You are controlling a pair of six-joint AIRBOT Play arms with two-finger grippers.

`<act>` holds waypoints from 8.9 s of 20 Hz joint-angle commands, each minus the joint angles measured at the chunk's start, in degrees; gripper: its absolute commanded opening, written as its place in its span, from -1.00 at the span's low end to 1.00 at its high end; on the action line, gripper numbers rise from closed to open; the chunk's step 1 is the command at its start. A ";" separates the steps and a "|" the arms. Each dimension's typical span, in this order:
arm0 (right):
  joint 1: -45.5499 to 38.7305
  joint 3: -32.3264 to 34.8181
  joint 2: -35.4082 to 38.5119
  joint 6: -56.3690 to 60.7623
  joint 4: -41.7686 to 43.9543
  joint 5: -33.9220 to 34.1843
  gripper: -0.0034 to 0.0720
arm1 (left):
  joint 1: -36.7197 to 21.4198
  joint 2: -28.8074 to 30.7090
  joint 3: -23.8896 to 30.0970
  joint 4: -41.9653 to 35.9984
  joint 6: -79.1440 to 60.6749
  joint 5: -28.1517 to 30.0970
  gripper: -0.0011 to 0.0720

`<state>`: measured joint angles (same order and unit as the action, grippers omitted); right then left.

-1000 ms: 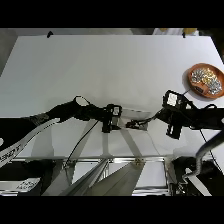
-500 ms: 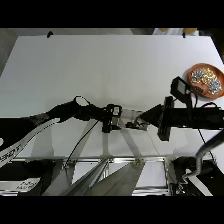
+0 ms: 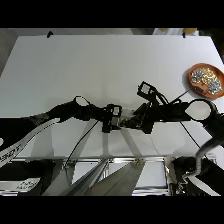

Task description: Fold the box and place the chain.

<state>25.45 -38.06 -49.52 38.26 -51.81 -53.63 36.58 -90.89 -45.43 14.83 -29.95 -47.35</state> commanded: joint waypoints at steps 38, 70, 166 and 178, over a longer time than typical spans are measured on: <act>-13.38 17.49 2.91 -23.06 -9.53 4.61 -0.87 | -0.04 0.00 0.00 0.00 0.00 0.00 -0.93; 0.13 -8.61 -4.68 8.02 -16.35 -7.23 -0.50 | -0.04 0.00 0.00 0.02 0.00 0.00 -0.93; 7.26 -13.79 -1.07 54.23 -27.39 -4.11 -0.41 | -0.04 0.00 0.02 0.00 0.00 -0.02 -0.93; -15.63 -8.31 -11.06 54.25 -37.38 -6.80 -0.37 | -0.04 0.00 0.00 0.00 0.00 -0.02 -0.93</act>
<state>12.40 -49.63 -57.76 92.58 -87.59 -60.86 36.58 -90.89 -45.41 14.83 -29.95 -47.37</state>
